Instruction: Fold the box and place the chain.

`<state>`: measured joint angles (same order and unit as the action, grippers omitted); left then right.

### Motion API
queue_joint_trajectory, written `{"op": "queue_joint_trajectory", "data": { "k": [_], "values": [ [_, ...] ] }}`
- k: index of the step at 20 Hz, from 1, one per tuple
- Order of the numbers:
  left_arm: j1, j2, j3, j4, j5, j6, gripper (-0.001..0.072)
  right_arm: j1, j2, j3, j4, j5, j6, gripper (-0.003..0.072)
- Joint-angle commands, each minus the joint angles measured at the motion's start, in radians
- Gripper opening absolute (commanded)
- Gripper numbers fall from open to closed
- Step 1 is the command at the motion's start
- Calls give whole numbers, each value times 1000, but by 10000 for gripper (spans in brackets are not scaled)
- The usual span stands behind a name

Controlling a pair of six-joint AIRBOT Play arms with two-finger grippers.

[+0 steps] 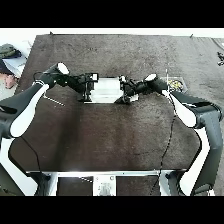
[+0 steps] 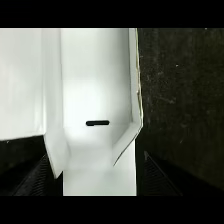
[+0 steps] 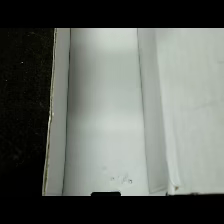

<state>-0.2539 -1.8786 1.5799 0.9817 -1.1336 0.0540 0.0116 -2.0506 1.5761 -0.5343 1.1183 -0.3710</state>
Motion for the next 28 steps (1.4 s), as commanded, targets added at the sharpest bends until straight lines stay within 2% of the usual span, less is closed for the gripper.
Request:
{"op": "queue_joint_trajectory", "data": {
  "k": [1,8,9,10,12,13,14,19,20,21,28],
  "values": [
    [-18,-10,0,0,47,-35,656,-1,0,0,0,0,0,236],
    [-18,-10,0,33,50,-81,654,-1,0,0,0,0,0,235],
    [-18,-10,0,33,48,-82,573,-1,0,0,0,0,0,235],
    [-18,-10,0,33,39,-80,398,-1,0,0,0,0,0,235],
    [-18,-10,0,32,23,-80,355,-1,0,0,0,0,0,236],
    [-18,-10,0,32,18,-80,263,-1,0,0,0,0,0,235],
    [-18,-10,0,31,16,-80,227,-1,0,0,0,0,0,235],
    [-18,-10,0,-48,15,-69,224,-1,0,0,0,0,0,235],
    [-18,-11,0,-63,16,-66,107,-1,0,0,0,0,0,235],
    [-18,-13,0,-78,17,-45,54,-1,0,0,0,0,0,235],
    [-18,-27,0,-172,10,2,56,-1,0,0,0,1,0,235]
  ]
}}
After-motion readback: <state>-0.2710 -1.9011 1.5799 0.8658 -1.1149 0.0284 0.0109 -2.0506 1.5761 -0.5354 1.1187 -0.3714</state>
